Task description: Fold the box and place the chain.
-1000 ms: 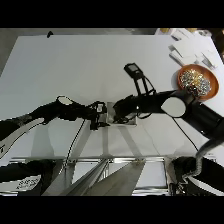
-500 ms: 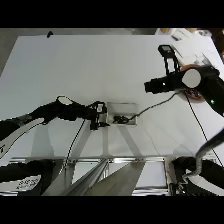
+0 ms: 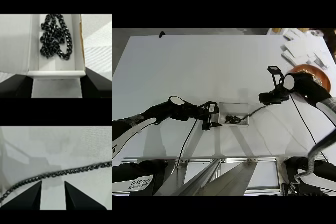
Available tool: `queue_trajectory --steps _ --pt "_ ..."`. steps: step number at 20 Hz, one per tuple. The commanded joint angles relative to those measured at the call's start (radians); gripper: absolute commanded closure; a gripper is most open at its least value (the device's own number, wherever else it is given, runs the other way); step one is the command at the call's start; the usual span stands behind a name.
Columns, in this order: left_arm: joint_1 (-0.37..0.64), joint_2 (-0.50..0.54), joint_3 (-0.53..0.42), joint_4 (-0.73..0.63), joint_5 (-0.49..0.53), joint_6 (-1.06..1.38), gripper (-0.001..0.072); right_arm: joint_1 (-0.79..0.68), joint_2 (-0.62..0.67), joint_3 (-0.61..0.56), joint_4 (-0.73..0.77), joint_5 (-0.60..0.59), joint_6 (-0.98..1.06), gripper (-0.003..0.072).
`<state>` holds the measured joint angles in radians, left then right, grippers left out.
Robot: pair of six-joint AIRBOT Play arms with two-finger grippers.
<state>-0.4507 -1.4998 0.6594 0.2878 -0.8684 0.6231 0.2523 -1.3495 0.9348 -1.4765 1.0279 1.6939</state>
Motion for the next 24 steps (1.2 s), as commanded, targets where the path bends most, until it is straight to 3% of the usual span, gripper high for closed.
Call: queue_trajectory --steps 1,7,9,16,19,24 --pt "0.000 0.001 0.000 0.000 0.000 0.000 0.0639 -0.002 -0.037 -0.023 -0.005 -0.007 0.037 0.0417" --pt "0.000 0.001 0.000 0.000 0.000 0.000 0.0639 -0.002 -0.037 -0.037 -0.004 -0.074 0.064 0.0421" --pt "0.000 0.001 0.000 0.000 0.000 0.000 0.0639 -0.002 -0.037 -0.037 -0.005 -0.079 0.064 0.0470" --pt "0.000 0.001 0.000 0.000 0.000 0.000 0.0639 -0.002 -0.094 -0.037 -0.013 -0.063 0.064 0.0494" --pt "0.000 0.001 0.000 0.000 0.000 0.000 0.0639 -0.002 -0.092 -0.037 -0.015 -0.057 0.047 0.0672" --pt "0.000 0.001 0.000 0.000 0.000 0.000 0.0639 0.010 -0.007 -0.037 -0.019 -0.016 -0.068 0.0671"
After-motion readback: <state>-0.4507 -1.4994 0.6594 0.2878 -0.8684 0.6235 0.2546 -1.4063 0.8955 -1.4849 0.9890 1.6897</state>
